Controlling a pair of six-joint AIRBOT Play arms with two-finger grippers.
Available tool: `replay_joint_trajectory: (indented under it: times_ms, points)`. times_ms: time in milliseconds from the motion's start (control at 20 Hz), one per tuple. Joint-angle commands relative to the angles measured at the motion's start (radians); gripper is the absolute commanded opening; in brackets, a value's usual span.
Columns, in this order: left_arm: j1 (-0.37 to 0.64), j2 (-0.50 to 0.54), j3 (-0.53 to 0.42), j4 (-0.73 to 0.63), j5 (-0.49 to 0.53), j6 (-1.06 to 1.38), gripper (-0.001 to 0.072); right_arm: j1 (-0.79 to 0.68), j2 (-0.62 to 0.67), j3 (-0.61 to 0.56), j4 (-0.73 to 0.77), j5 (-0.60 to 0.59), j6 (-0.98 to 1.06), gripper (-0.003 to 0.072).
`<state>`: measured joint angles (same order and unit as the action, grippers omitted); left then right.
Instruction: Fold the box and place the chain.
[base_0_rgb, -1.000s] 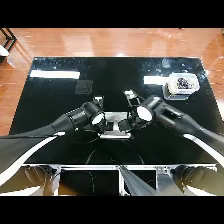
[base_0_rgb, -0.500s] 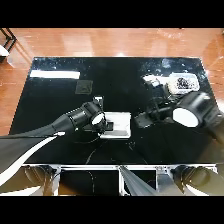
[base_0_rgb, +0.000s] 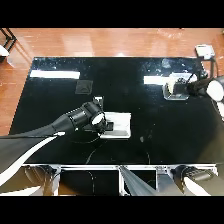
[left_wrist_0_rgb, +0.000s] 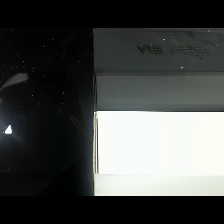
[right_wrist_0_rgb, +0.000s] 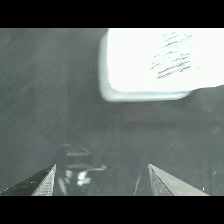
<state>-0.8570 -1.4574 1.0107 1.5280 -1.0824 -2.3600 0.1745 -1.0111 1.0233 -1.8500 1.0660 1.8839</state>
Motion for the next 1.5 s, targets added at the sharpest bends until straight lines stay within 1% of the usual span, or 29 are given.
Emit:
replay_joint_trajectory:
  times_ms: [0,50,150,200,250,350,450,550,650,800,1450]
  points:
    - [0.000,-0.001,0.000,0.000,0.000,0.000,0.0022,-0.226,-0.164,0.086,0.161,-0.119,-0.006,0.0695]
    - [0.000,-0.001,0.000,0.000,0.000,0.000,0.0022,-0.268,-0.230,0.131,0.219,-0.127,-0.006,0.0695]
    - [0.000,-0.001,0.000,0.000,0.002,0.000,0.0023,-0.320,-0.372,0.249,0.307,-0.098,-0.007,0.0694]
    - [0.000,-0.001,0.000,0.000,0.001,0.000,0.0022,-0.330,-0.442,0.315,0.327,-0.074,-0.008,0.0592]
    - [0.000,-0.001,0.000,0.000,0.002,0.000,0.0023,-0.330,-0.501,0.372,0.333,-0.054,-0.007,0.0469]
    - [0.000,-0.001,0.000,0.000,0.001,0.000,0.0023,-0.330,-0.605,0.468,0.343,-0.034,-0.011,0.0468]
    - [0.000,-0.001,0.000,0.000,0.002,0.000,0.0022,-0.331,-0.692,0.546,0.396,-0.015,-0.011,0.0468]
    - [0.000,-0.001,0.000,0.000,0.003,0.000,0.0022,-0.330,-0.751,0.590,0.447,-0.013,-0.011,0.0468]
    - [0.000,-0.001,0.000,0.000,0.007,0.000,0.0022,-0.330,-0.795,0.617,0.462,-0.011,-0.010,0.0468]
    - [0.001,-0.001,0.000,0.000,0.007,0.000,0.0023,-0.330,-0.827,0.622,0.462,-0.013,-0.011,0.0468]
    - [0.001,-0.001,0.000,0.000,0.007,0.000,0.0023,-0.328,-0.855,0.622,0.470,-0.022,-0.075,0.0467]
